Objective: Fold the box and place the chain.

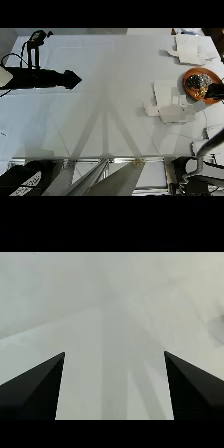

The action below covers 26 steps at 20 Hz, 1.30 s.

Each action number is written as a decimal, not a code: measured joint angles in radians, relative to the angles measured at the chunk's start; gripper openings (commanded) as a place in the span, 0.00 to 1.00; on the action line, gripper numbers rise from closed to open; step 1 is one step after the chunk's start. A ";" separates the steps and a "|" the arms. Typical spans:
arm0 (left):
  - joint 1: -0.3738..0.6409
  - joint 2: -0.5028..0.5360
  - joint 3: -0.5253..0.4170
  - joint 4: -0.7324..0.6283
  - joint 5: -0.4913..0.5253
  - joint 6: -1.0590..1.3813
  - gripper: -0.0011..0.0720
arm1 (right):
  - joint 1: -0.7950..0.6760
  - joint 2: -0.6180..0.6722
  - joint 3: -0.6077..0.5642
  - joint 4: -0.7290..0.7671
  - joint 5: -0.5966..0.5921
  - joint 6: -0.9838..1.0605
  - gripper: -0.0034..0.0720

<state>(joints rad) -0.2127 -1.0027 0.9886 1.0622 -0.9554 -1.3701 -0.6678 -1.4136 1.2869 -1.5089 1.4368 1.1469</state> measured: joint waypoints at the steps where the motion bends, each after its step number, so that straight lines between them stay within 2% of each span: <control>1: 0.000 0.000 0.000 0.000 0.000 0.000 0.97 | 0.003 -0.006 0.003 -0.003 -0.006 -0.014 0.66; 11: 0.000 0.000 0.000 0.000 0.000 0.000 0.97 | 0.008 -0.112 0.012 -0.021 0.083 -0.044 0.66; 17: 0.000 0.000 0.000 0.000 0.000 0.000 0.97 | 0.001 -0.159 0.013 -0.052 0.095 -0.033 0.66; 18: 0.000 0.000 0.000 0.000 0.000 0.000 0.97 | 0.000 -0.163 0.013 -0.053 0.095 -0.033 0.64; 19: 0.000 0.000 0.000 0.000 0.000 0.000 0.97 | 0.000 -0.166 0.013 -0.055 0.095 -0.035 0.54; 20: 0.000 0.000 0.000 0.000 0.000 0.000 0.97 | 0.000 -0.168 0.013 -0.056 0.098 -0.039 0.49; 26: 0.000 0.000 0.000 0.000 0.000 0.000 0.97 | -0.001 -0.174 0.013 -0.047 0.114 -0.068 0.40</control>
<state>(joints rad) -0.2127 -1.0027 0.9886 1.0622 -0.9554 -1.3701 -0.6685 -1.5875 1.2995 -1.5555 1.5505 1.0790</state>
